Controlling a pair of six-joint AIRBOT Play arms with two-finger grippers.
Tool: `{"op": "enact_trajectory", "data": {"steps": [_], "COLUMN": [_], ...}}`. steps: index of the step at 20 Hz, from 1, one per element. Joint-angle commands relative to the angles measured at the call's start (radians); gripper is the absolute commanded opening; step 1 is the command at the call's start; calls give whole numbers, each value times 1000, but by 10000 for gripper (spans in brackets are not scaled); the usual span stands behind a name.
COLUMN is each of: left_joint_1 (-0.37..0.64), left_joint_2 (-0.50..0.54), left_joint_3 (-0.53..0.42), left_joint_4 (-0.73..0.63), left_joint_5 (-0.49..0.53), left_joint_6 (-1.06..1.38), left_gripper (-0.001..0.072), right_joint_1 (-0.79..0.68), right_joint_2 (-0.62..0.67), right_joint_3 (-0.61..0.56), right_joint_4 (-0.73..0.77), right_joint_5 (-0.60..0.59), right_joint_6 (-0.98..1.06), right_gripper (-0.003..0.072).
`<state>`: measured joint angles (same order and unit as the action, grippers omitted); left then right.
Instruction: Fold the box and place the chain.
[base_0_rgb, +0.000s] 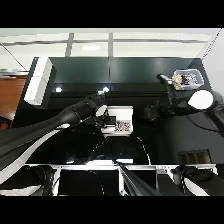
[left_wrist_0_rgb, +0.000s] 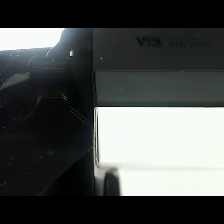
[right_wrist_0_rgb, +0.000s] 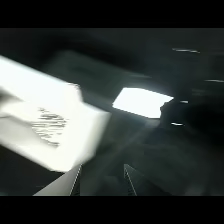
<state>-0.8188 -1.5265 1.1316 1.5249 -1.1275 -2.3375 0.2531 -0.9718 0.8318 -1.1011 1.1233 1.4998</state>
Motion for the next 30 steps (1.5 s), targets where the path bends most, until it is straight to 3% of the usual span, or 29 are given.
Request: {"op": "enact_trajectory", "data": {"steps": [1,8,9,11,12,18,20,22,23,25,27,30], "left_joint_1": [0,0,0,0,-1,14,118,278,360,492,533,506], "left_joint_2": [-1,2,5,35,61,321,409,478,492,471,436,412], "left_joint_3": [0,0,0,0,3,-40,-121,-220,-265,-351,-405,-454], "left_joint_4": [0,3,2,17,43,233,262,113,-39,-381,-480,-525], "left_joint_5": [0,-10,-10,-2,-5,-75,-74,21,79,128,117,113], "left_joint_6": [0,14,14,-2,0,269,270,380,518,991,1392,1964], "left_gripper": [23,23,55,467,525,524,524,552,712,720,716,712], "right_joint_1": [-93,-95,-95,-95,-95,-95,-95,-95,-95,-95,-95,-95], "right_joint_2": [59,60,60,60,60,60,60,60,60,60,60,60], "right_joint_3": [2,-4,-11,-30,-38,-42,-42,-43,-43,-43,-43,-43], "right_joint_4": [-271,-254,-254,-258,-259,-258,-256,-249,-240,-215,-189,-170], "right_joint_5": [76,-29,-31,-37,-40,-48,-52,-52,-55,-64,-79,-79], "right_joint_6": [38,13,11,11,11,11,12,16,21,34,42,42], "right_gripper": [308,308,308,308,308,308,308,308,308,308,308,308]}}
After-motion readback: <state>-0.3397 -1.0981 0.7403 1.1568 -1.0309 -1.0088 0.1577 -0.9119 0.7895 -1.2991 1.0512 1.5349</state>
